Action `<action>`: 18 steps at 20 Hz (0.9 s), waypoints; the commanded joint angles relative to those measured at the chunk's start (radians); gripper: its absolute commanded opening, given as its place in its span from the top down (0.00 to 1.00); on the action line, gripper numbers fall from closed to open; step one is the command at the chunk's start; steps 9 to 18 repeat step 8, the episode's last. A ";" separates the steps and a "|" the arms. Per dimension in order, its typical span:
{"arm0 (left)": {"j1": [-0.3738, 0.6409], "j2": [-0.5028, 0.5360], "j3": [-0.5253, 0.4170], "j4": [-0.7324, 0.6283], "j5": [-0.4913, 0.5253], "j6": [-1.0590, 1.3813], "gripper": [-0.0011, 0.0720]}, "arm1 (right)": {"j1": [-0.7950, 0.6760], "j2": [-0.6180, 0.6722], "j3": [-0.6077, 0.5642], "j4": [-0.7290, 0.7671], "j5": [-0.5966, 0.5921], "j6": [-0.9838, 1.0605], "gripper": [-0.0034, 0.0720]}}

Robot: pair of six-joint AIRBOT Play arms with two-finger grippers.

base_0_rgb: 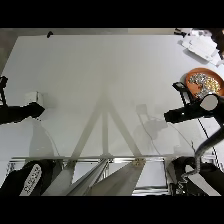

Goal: Fold the box and place the chain.

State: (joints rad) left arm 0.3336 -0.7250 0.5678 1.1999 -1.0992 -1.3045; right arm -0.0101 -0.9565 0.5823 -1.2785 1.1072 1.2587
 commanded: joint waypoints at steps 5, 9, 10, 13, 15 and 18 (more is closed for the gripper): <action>-0.198 -0.034 -0.046 -0.092 0.079 0.002 0.12 | 0.000 0.000 0.001 0.000 0.000 0.000 0.93; -0.260 -0.066 -0.060 -0.086 0.117 0.001 0.12 | 0.000 0.000 0.001 0.000 0.000 0.001 0.93; -0.260 -0.066 -0.060 -0.086 0.117 0.001 0.12 | 0.000 0.000 0.001 0.000 0.000 0.001 0.93; -0.260 -0.066 -0.060 -0.086 0.117 0.001 0.12 | 0.000 0.000 0.001 0.000 0.000 0.001 0.93; -0.260 -0.066 -0.060 -0.086 0.117 0.001 0.12 | 0.000 0.000 0.001 0.000 0.000 0.001 0.93; -0.260 -0.066 -0.060 -0.086 0.117 0.001 0.12 | 0.000 0.000 0.001 0.000 0.000 0.001 0.93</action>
